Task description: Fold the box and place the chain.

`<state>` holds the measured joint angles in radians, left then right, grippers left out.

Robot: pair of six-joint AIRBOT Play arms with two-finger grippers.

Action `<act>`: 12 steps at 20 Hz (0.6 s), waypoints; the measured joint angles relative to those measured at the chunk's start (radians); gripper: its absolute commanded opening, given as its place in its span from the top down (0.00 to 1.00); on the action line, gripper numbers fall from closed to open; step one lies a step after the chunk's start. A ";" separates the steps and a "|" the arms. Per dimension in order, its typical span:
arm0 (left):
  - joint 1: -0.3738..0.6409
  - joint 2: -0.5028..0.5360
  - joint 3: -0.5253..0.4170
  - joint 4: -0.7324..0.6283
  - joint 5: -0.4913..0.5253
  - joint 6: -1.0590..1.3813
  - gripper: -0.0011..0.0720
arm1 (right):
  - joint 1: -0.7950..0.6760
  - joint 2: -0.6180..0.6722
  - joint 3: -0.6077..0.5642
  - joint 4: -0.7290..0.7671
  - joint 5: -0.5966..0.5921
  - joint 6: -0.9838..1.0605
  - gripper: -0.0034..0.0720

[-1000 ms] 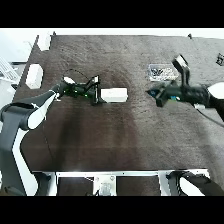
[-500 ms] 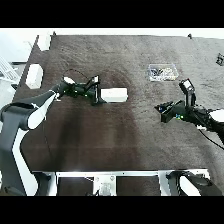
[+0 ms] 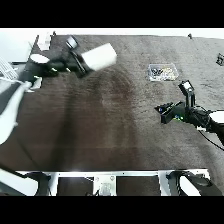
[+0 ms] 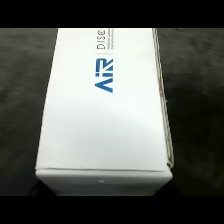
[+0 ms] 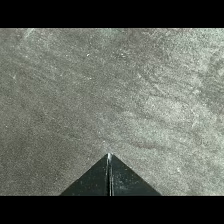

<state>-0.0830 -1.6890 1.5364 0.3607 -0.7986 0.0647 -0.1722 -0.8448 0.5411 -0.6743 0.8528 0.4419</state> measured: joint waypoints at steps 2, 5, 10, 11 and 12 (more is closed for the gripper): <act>0.055 0.094 -0.030 0.034 0.097 -0.099 0.96 | 0.000 0.000 0.000 0.000 -0.001 0.000 0.95; 0.134 0.208 -0.104 0.049 0.254 -0.229 0.96 | 0.000 0.000 0.000 0.000 -0.001 0.000 0.95; 0.197 0.265 -0.303 0.069 0.450 -0.372 0.96 | 0.000 0.000 0.000 0.001 -0.001 0.000 0.95; 0.202 0.265 -0.345 0.071 0.496 -0.403 0.96 | 0.000 0.000 0.000 0.001 -0.001 0.000 0.95; 0.203 0.265 -0.380 0.068 0.537 -0.431 0.96 | 0.000 0.000 0.000 0.002 -0.001 0.000 0.95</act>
<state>0.1204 -1.4242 1.1564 0.4290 -0.2619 -0.3660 -0.1722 -0.8448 0.5411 -0.6724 0.8520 0.4416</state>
